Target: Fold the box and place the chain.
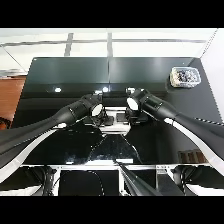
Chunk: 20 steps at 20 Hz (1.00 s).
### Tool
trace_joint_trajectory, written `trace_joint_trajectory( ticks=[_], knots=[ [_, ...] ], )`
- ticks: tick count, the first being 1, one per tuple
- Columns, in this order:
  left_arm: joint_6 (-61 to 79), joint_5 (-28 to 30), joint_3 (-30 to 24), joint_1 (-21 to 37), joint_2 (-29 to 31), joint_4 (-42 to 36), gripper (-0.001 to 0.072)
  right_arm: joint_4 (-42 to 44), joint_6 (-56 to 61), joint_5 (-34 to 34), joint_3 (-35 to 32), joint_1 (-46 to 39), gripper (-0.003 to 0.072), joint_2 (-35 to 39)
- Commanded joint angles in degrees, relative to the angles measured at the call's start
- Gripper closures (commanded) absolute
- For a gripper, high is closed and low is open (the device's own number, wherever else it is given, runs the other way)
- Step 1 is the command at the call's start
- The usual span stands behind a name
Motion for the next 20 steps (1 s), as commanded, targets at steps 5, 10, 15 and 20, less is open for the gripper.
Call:
trace_joint_trajectory(
  ticks=[5,10,15,20],
  knots=[
    [0.0,-0.3,0.0,0.0,0.0,0.0,0.0684,-13.2,-12.0,10.1,2.3,-1.0,0.0440,19.0],
    [0.0,-0.2,0.0,0.0,0.0,0.0,0.0685,-40.4,-15.7,5.3,-3.0,-14.5,0.0441,24.6],
    [0.0,-0.2,0.0,0.0,0.0,0.0,0.0684,-23.9,-10.5,-17.5,-13.3,-37.4,-0.0027,21.6],
    [0.0,-0.4,0.0,0.0,0.0,0.0,0.0684,-4.7,-8.7,-21.4,-0.2,-48.8,-0.0023,6.5]
  ],
)
